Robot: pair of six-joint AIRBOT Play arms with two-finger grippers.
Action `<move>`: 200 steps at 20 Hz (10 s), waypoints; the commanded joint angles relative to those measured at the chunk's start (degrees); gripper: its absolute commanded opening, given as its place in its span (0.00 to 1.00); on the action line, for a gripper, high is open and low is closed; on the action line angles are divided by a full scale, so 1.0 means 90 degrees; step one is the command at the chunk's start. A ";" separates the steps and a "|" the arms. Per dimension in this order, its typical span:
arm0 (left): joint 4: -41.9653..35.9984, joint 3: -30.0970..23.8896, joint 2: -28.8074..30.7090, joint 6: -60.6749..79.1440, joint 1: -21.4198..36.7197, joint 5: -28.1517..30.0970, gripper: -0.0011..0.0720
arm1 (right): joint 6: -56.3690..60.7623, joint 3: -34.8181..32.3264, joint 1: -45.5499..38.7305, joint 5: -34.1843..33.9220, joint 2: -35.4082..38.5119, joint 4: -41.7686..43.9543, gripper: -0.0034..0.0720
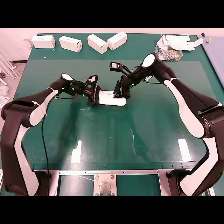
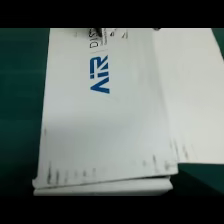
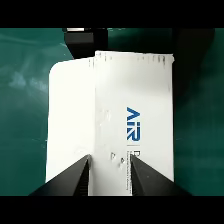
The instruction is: Fold the box and place the chain.
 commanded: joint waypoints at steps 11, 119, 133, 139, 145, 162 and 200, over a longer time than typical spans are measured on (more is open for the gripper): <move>0.0000 0.0007 0.0005 0.0000 0.0002 -0.0002 0.49 | -0.0636 -0.1557 -0.0180 -0.1523 0.0816 0.0731 0.60; 0.0000 0.0007 0.0005 0.0002 0.0002 0.0000 0.49 | -0.1095 -0.1630 0.0364 -0.2042 0.0821 -0.0223 0.45; 0.0000 0.0007 0.0005 0.0000 0.0002 -0.0002 0.49 | -0.1717 -0.3400 0.0372 -0.3762 0.1950 0.0435 0.50; 0.0000 0.0007 0.0005 0.0002 0.0002 -0.0002 0.49 | -0.1848 -0.3415 0.0457 -0.3747 0.1950 0.0578 0.50; 0.0000 0.0007 0.0005 0.0000 0.0002 -0.0002 0.49 | -0.1846 -0.3745 0.0568 -0.3815 0.2050 0.0702 0.49; 0.0000 0.0007 0.0005 0.0002 0.0002 0.0000 0.49 | -0.2210 -0.3871 0.0571 -0.4755 0.2305 0.0923 0.43; 0.0000 0.0007 0.0005 0.0002 0.0002 0.0000 0.49 | -0.4444 -0.4702 -0.0209 -0.3521 0.2251 0.3810 0.43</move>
